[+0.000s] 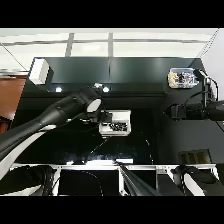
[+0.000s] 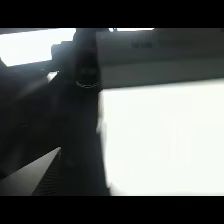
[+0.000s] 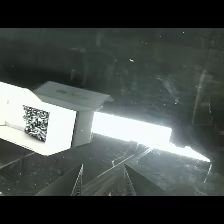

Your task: Fold the box and place the chain.

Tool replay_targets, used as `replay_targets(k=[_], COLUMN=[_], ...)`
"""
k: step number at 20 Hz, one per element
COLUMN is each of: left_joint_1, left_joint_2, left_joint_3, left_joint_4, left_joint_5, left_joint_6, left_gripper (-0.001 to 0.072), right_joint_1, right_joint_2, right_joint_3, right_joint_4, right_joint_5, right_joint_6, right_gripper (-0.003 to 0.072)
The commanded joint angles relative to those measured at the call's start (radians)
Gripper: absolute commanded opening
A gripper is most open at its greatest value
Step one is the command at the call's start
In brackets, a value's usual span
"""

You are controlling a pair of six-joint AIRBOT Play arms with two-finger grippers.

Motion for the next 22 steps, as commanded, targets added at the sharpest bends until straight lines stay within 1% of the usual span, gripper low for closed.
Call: replay_targets(k=[1, 2, 3, 4, 5, 6, 7, 8, 9, 10, 11, 12, 13, 14, 16, 17, 19, 20, 21, 22], left_joint_1=[-0.003, 0.015, 0.057, 0.119, 0.202, 0.307, 0.407, 0.505, 0.583, 0.632, 0.661, 0.664, 0.652, 0.631, 0.576, 0.542, 0.478, 0.449, 0.438, 0.439], left_joint_2=[0.162, 0.219, 0.277, 0.330, 0.376, 0.415, 0.440, 0.457, 0.460, 0.457, 0.455, 0.455, 0.455, 0.455, 0.453, 0.450, 0.434, 0.418, 0.387, 0.351], left_joint_3=[-0.012, -0.042, -0.087, -0.142, -0.203, -0.273, -0.339, -0.418, -0.496, -0.562, -0.620, -0.668, -0.699, -0.718, -0.731, -0.731, -0.730, -0.721, -0.707, -0.695], left_joint_4=[0.111, 0.173, 0.236, 0.251, 0.232, 0.171, 0.073, -0.106, -0.358, -0.619, -0.827, -0.956, -1.007, -1.006, -0.976, -0.963, -0.924, -0.867, -0.847, -0.864], left_joint_5=[-0.117, -0.155, -0.177, -0.166, -0.126, -0.059, 0.022, 0.144, 0.233, 0.261, 0.261, 0.257, 0.249, 0.250, 0.299, 0.336, 0.411, 0.423, 0.426, 0.426], left_joint_6=[0.243, 0.259, 0.258, 0.258, 0.258, 0.259, 0.288, 0.452, 0.730, 1.029, 1.310, 1.570, 1.784, 1.933, 2.155, 2.268, 2.400, 2.427, 2.428, 2.434], left_gripper=[0.0551, 0.0551, 0.0551, 0.0552, 0.0552, 0.0552, 0.0551, 0.0551, 0.0551, 0.0551, 0.0551, 0.0551, 0.0562, 0.0583, 0.0714, 0.0714, 0.0713, 0.0712, 0.0712, 0.0712], right_joint_1=[0.000, 0.000, 0.000, 0.000, 0.000, 0.000, 0.000, 0.000, 0.000, 0.000, 0.000, 0.000, 0.000, 0.000, 0.000, 0.000, 0.000, 0.002, 0.003, 0.004], right_joint_2=[0.000, 0.000, 0.000, 0.000, 0.000, 0.000, 0.000, 0.000, 0.000, 0.000, 0.000, 0.000, 0.000, 0.000, 0.000, 0.000, 0.000, 0.000, 0.000, 0.000], right_joint_3=[0.001, 0.001, 0.001, 0.001, 0.001, 0.001, 0.001, 0.001, 0.001, 0.001, 0.001, 0.001, 0.001, 0.001, 0.001, 0.001, 0.001, 0.001, 0.001, 0.001], right_joint_4=[-0.013, -0.016, -0.016, -0.015, -0.015, -0.013, -0.013, -0.013, -0.013, -0.013, -0.013, -0.011, -0.011, -0.011, -0.011, -0.011, -0.011, -0.011, -0.011, -0.012], right_joint_5=[0.000, 0.000, -0.001, -0.001, 0.000, 0.000, 0.000, 0.000, 0.000, 0.000, 0.005, 0.014, 0.026, 0.032, 0.034, 0.032, 0.031, 0.032, 0.033, 0.032], right_joint_6=[0.001, 0.000, 0.001, 0.001, 0.006, 0.008, 0.008, 0.008, 0.012, 0.023, 0.034, 0.035, 0.034, 0.035, 0.034, 0.034, 0.048, 0.062, 0.061, 0.061], right_gripper=[0.0316, 0.0316, 0.0316, 0.0316, 0.0317, 0.0316, 0.0316, 0.0316, 0.0316, 0.0316, 0.0316, 0.0316, 0.0316, 0.0316, 0.0316, 0.0316, 0.0316, 0.0316, 0.0316, 0.0316])
